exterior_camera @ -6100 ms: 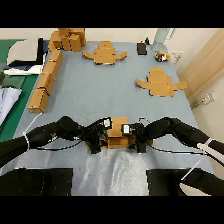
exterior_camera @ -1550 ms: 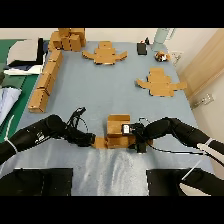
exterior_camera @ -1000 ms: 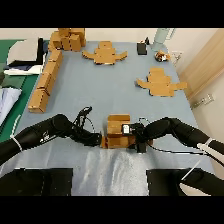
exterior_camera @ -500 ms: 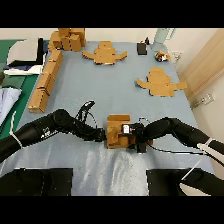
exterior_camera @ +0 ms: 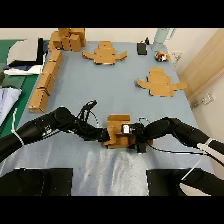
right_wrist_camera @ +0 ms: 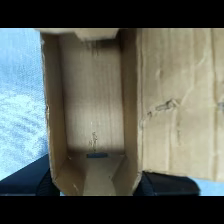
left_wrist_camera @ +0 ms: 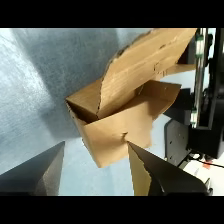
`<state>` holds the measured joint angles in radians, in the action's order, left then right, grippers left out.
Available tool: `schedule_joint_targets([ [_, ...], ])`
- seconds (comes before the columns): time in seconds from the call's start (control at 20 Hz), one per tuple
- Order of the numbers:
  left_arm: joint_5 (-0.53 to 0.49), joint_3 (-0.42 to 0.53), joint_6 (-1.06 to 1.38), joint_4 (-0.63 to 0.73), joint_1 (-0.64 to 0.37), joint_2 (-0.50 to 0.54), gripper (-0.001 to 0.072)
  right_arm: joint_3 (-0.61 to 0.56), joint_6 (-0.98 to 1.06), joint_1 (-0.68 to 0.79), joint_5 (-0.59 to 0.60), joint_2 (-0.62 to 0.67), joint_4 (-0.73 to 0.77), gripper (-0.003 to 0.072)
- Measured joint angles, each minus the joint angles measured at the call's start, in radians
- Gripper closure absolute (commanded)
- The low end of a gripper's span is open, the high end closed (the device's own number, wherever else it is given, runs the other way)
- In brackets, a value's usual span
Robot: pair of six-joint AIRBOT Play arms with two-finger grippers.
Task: Fold the box.
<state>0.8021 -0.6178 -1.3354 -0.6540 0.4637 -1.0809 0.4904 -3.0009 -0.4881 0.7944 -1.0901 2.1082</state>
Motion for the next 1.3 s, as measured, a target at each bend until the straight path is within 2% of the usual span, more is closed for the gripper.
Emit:
schedule_joint_targets([
  [0.4, 0.006, -0.009, 0.005, 0.039, 0.019, -0.039, 0.0096, 0.000, 0.000, 0.000, 0.000, 0.000, 0.000, 0.0289],
  [0.6, -0.053, -0.011, 0.008, 0.058, 0.021, -0.050, 0.0098, 0.000, 0.000, 0.000, 0.000, 0.000, 0.000, 0.0289],
  [0.75, -0.080, -0.014, -0.015, 0.057, 0.024, -0.053, 0.0127, 0.000, 0.000, 0.000, 0.000, 0.000, 0.000, 0.0289],
  [0.95, -0.079, -0.044, -0.185, -0.098, 0.076, -0.055, 0.0126, 0.000, 0.000, 0.000, 0.000, 0.000, -0.001, 0.0289],
  [1.3, -0.044, -0.170, -0.606, -0.466, 0.251, -0.112, 0.0126, 0.000, 0.000, 0.000, 0.000, 0.000, 0.000, 0.0289],
])
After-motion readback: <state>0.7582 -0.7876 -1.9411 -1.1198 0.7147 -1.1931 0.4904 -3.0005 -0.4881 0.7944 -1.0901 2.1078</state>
